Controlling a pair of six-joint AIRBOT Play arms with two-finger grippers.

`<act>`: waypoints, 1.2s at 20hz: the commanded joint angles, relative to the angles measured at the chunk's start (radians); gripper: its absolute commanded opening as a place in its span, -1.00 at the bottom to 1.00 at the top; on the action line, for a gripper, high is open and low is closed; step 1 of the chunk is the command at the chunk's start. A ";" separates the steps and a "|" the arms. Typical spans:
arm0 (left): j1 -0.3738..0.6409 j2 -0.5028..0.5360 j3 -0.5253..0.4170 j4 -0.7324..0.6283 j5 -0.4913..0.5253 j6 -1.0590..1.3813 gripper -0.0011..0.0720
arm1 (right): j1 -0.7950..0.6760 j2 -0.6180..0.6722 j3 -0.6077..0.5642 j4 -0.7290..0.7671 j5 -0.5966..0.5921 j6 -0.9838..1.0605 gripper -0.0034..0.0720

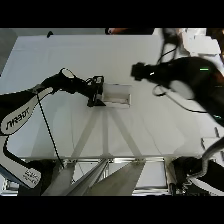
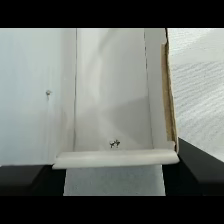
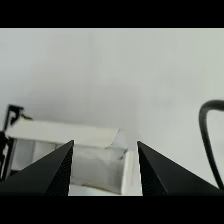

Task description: Fold the box and place the chain.

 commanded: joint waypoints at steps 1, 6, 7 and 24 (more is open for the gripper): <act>0.000 0.000 0.000 0.000 0.001 0.000 -0.26 | -0.100 0.154 0.001 -0.006 0.042 -0.097 0.25; 0.000 0.000 0.000 0.000 0.001 0.000 -0.26 | -0.351 0.206 0.001 -0.087 0.288 -0.387 0.23; 0.000 0.000 0.000 0.000 0.001 0.000 -0.26 | -0.411 0.202 0.001 -0.105 0.319 -0.420 0.23; 0.000 0.000 0.000 0.000 0.001 0.000 -0.26 | -0.947 -0.324 0.003 0.183 -0.047 -0.645 0.57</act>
